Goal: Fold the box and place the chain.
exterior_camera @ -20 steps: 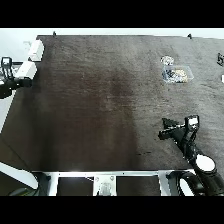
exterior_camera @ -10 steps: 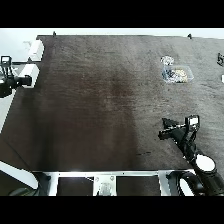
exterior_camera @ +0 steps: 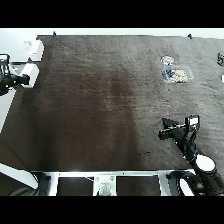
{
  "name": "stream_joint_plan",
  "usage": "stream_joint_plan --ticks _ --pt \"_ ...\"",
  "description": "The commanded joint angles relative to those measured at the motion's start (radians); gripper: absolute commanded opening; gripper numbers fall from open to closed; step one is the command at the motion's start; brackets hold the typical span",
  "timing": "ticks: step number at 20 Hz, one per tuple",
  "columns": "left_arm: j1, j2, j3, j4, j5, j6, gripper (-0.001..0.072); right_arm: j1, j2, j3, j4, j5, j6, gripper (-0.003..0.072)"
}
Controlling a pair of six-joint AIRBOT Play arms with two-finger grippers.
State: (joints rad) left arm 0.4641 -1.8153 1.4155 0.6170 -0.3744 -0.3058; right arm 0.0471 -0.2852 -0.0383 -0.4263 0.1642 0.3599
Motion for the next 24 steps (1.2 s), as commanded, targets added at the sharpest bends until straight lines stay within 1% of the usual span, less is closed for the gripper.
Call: stream_joint_plan --ticks 1,4,6,7,8,9,10,12,14,16,18,21,24 --pt "0.021 0.048 0.001 0.022 -0.09 0.0 0.072 0.0 0.0 0.0 0.0 0.0 0.0 0.0011" --pt "0.024 0.122 0.001 0.057 -0.166 0.0 0.072 0.0 0.0 0.0 0.0 0.0 0.0 0.0011" --pt "0.024 0.194 0.001 0.057 -0.25 0.002 0.072 0.0 0.0 0.0 0.0 0.0 0.0 0.0011" --pt "0.023 0.231 0.001 0.055 -0.294 0.001 0.0567 0.0 0.0 0.0 0.0 0.0 0.0 0.0011" --pt "0.023 0.271 0.001 0.044 -0.355 0.016 0.0217 0.0 0.0 0.0 0.0 0.0 0.0 0.0011" --pt "0.023 0.306 0.0 0.008 -0.426 0.068 0.0016 0.0 0.0 0.0 0.0 0.0 0.0 0.0012" --pt "0.021 0.339 0.0 -0.062 -0.48 0.087 0.0015 0.0 0.0 0.0 0.0 0.0 0.0 0.0012" --pt "0.0 0.41 -0.005 -0.183 -0.529 0.121 0.0012 0.0 0.0 0.002 0.0 0.0 0.0 0.0012" --pt "-0.059 0.518 -0.046 -0.244 -0.502 0.195 0.0012 0.0 0.0 0.012 0.0 0.0 0.0 0.0012" --pt "-0.153 0.658 -0.135 -0.244 -0.393 0.264 0.0012 0.0 0.0 0.019 0.001 0.0 0.0 0.0012" --pt "-0.256 0.803 -0.27 -0.255 -0.246 0.308 0.0012 0.0 0.0 0.024 0.013 0.0 0.015 0.0012" --pt "-0.403 0.978 -0.505 -0.31 -0.109 0.391 0.0011 0.0 0.001 0.037 0.053 0.001 0.033 0.0011" --pt "-0.581 1.108 -0.734 -0.351 0.107 0.446 0.0011 0.0 0.002 0.076 0.053 0.001 0.033 0.0011"
